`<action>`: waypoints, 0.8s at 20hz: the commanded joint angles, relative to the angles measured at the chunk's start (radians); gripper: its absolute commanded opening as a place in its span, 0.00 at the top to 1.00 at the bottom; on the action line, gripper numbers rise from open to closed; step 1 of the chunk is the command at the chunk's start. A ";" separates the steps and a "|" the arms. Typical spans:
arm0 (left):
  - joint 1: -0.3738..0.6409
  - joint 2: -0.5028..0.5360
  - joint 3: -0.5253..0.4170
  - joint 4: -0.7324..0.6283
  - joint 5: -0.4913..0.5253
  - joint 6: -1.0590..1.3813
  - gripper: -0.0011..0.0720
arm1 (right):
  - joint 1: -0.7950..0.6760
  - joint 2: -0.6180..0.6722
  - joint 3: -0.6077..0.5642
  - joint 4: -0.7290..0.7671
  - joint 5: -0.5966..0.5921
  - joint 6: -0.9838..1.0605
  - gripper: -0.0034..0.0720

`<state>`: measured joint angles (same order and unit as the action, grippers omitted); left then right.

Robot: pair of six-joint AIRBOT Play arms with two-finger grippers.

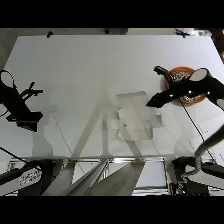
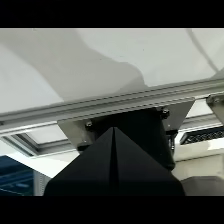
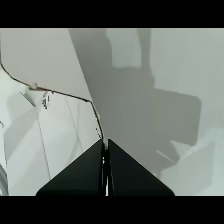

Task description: Fold the box and place the chain.

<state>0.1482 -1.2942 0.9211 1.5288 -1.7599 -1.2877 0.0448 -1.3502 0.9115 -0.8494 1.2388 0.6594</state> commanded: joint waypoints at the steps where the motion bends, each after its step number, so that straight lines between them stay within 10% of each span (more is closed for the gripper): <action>1: 0.000 0.001 0.000 0.005 -0.002 0.101 0.97 | 0.108 0.002 -0.003 0.092 -0.098 -0.058 0.94; 7: 0.000 0.000 0.000 -0.034 0.106 0.071 0.97 | 0.234 0.061 -0.065 0.196 -0.265 -0.115 0.95; 16: 0.000 0.000 -0.001 -0.492 0.234 0.349 0.97 | 0.260 0.144 -0.152 0.242 -0.296 -0.117 0.95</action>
<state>0.1486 -1.2942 0.9207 1.2293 -1.5730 -1.0924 0.2993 -1.2163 0.7715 -0.6388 0.9508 0.5476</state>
